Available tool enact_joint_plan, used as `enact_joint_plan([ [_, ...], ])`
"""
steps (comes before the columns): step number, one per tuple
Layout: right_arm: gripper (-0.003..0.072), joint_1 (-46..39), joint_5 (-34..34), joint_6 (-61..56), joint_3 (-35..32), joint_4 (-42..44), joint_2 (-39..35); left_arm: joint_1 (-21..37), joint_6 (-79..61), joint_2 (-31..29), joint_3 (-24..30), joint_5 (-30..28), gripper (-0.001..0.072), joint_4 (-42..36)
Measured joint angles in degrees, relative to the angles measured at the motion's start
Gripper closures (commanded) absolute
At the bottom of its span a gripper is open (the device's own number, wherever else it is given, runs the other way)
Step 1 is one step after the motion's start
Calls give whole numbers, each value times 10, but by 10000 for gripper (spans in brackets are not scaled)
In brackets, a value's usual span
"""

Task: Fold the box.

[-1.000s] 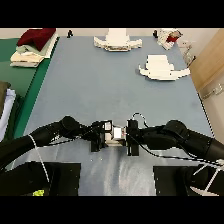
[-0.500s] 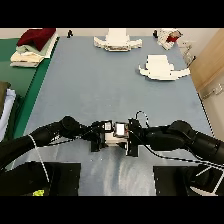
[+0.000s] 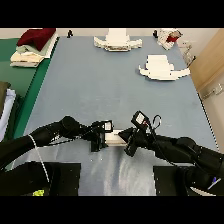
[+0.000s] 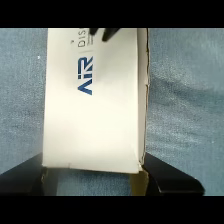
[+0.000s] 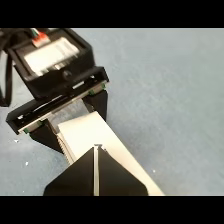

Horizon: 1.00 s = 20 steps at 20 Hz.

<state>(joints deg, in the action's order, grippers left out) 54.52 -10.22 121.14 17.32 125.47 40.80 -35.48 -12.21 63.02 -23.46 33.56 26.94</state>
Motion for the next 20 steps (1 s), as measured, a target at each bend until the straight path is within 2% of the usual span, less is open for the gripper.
enact_joint_plan([
  [5, 647, 16, 47, -42, -43, 8, 11, 0, 0, 0, 0, 0, 247, 0],
  [12, 647, 35, 63, -57, -58, 10, 48, 0, 0, 0, 0, 0, 247, 0],
  [20, 647, 38, 71, -62, -65, 10, 54, 0, 0, 0, 0, 0, 247, 0],
])
